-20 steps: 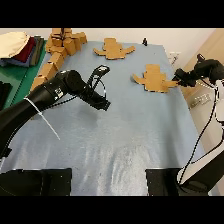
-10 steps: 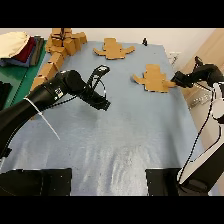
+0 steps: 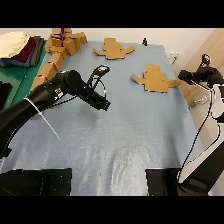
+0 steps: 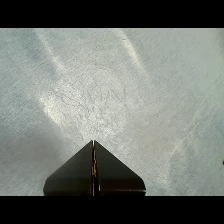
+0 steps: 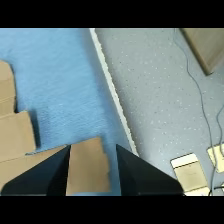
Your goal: Fold the box.
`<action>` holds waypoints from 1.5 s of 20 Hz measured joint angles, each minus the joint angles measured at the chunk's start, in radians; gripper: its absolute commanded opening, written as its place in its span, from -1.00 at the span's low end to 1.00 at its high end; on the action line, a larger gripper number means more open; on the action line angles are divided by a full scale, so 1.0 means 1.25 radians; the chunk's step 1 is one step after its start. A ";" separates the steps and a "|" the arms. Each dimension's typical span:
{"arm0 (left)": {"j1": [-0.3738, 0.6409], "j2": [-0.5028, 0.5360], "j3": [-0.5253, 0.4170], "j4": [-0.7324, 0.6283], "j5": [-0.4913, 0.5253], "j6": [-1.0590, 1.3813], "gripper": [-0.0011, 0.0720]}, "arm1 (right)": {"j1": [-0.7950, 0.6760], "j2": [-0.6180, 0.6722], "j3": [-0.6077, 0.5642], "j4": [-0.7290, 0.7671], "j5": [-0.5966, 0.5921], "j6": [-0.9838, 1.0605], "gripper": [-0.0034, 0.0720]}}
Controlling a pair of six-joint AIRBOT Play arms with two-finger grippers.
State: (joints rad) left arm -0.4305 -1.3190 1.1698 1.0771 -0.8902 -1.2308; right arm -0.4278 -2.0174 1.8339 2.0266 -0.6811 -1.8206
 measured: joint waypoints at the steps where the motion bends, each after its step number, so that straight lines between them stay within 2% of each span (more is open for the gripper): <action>1: 0.000 0.000 0.000 0.000 0.000 0.000 -0.94 | -0.002 -0.005 0.000 0.000 0.001 0.002 0.26; 4: 0.000 0.000 0.000 0.000 0.000 0.000 -0.94 | -0.003 -0.019 0.001 0.016 -0.017 0.004 0.25; 6: 0.000 0.000 0.000 0.000 0.000 0.000 -0.94 | -0.001 -0.023 0.006 0.034 -0.042 -0.010 -0.15; 7: 0.000 0.000 0.000 0.000 0.000 0.000 -0.94 | 0.002 -0.024 0.012 0.040 -0.056 -0.017 -0.17; 8: 0.000 0.000 0.000 0.000 0.000 0.000 -0.94 | 0.004 -0.025 0.019 0.046 -0.071 -0.024 -0.42; 9: 0.000 0.000 0.000 0.000 0.000 0.000 -0.94 | 0.007 -0.027 0.028 0.051 -0.087 -0.031 -0.78; 10: 0.000 0.000 0.000 0.000 0.000 0.000 -0.94 | 0.007 -0.027 0.037 0.056 -0.103 -0.034 -0.90; 17: 0.000 0.000 0.000 0.000 0.000 0.000 -0.94 | 0.011 -0.022 0.104 0.108 -0.280 -0.050 -0.92; 22: 0.000 0.000 0.000 0.000 0.000 0.000 -0.94 | 0.038 0.054 0.063 0.137 -0.355 -0.050 -0.92; 26: 0.000 0.000 0.000 0.000 0.000 0.000 -0.94 | 0.073 0.191 -0.086 0.132 -0.356 -0.045 -0.92; 30: 0.000 0.000 0.000 0.000 0.000 0.000 -0.94 | 0.122 0.385 -0.381 0.126 -0.278 -0.021 -0.92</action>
State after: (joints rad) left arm -0.4305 -1.3190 1.1698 1.0767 -0.8906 -1.2308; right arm -0.2756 -1.5356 1.3571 2.1845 -1.0290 -1.8473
